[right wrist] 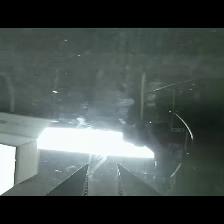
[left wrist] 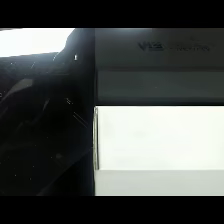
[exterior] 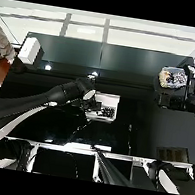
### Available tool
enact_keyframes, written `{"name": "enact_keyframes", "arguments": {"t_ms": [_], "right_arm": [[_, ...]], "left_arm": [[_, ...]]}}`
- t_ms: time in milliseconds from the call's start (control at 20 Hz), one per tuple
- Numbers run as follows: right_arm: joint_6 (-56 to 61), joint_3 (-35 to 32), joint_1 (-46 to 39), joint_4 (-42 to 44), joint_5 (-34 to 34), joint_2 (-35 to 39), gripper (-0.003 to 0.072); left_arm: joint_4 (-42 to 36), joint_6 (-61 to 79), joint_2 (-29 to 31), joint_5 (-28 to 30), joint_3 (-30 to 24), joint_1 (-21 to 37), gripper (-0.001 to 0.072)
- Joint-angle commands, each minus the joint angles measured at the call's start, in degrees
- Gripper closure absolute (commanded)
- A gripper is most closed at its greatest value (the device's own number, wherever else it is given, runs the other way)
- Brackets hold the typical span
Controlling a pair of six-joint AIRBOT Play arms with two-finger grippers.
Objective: Fold the box and place the chain.
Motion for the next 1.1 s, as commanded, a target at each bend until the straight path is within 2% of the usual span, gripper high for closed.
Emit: {"name": "enact_keyframes", "arguments": {"t_ms": [0,50,100,250,450,550,700,750,800,850,900,950,1000,1050], "right_arm": [[-0.3,0.0,-0.2,-0.3,-0.4,0.1,0.0492],[-0.3,0.0,-0.2,-0.3,-0.4,0.1,0.0492],[-0.3,0.0,-0.2,-0.3,-0.4,0.1,0.0492],[-0.3,0.0,-0.2,-0.3,-0.4,0.1,0.0492],[-0.3,0.0,-0.2,-0.3,-0.5,0.1,0.0492],[-0.3,0.0,-0.2,-0.3,-0.7,0.1,0.0492],[-0.3,0.0,-0.2,-0.3,-1.1,0.1,0.0492],[-0.3,0.0,-0.2,-0.3,-1.2,0.1,0.0492],[-0.3,0.0,-0.2,-0.3,-1.3,0.1,0.0492],[-0.3,0.0,-0.2,-0.2,-1.3,0.1,0.0492],[-0.2,0.0,-0.2,-0.2,-1.3,0.1,0.0492],[-0.2,0.0,-0.2,-0.2,-1.4,0.1,0.0492],[-0.2,-0.1,-0.2,-0.2,-1.4,0.0,0.0492],[0.2,-0.1,-0.2,-0.3,-1.2,0.0,0.0492]], "left_arm": [[0.0,-1.0,0.0,-1.5,1.2,0.0,0.0571],[0.4,-2.1,0.0,-2.8,2.1,-0.1,0.0361],[1.8,-2.9,0.1,-4.4,3.4,-0.3,0.0205],[8.9,-2.5,3.1,-7.1,5.9,-1.1,0.0185],[20.2,6.3,13.1,-12.4,3.2,-1.1,0.0184],[25.7,9.7,19.8,-13.9,-2.8,0.0,0.0184],[22.9,10.3,29.9,-11.8,-16.0,9.1,0.0184],[18.4,10.8,32.3,-8.7,-19.9,13.7,0.0185],[9.9,14.4,34.1,-3.5,-23.6,19.2,0.0186],[-2.4,23.5,34.5,1.8,-26.6,24.5,0.0186],[-19.0,38.6,33.6,5.4,-29.0,30.0,0.0186],[-33.5,53.7,32.2,6.5,-30.5,33.7,0.0186],[-45.6,70.5,30.5,5.6,-31.2,36.2,0.0184],[-53.1,87.0,28.8,4.3,-31.2,37.1,0.0132]]}}
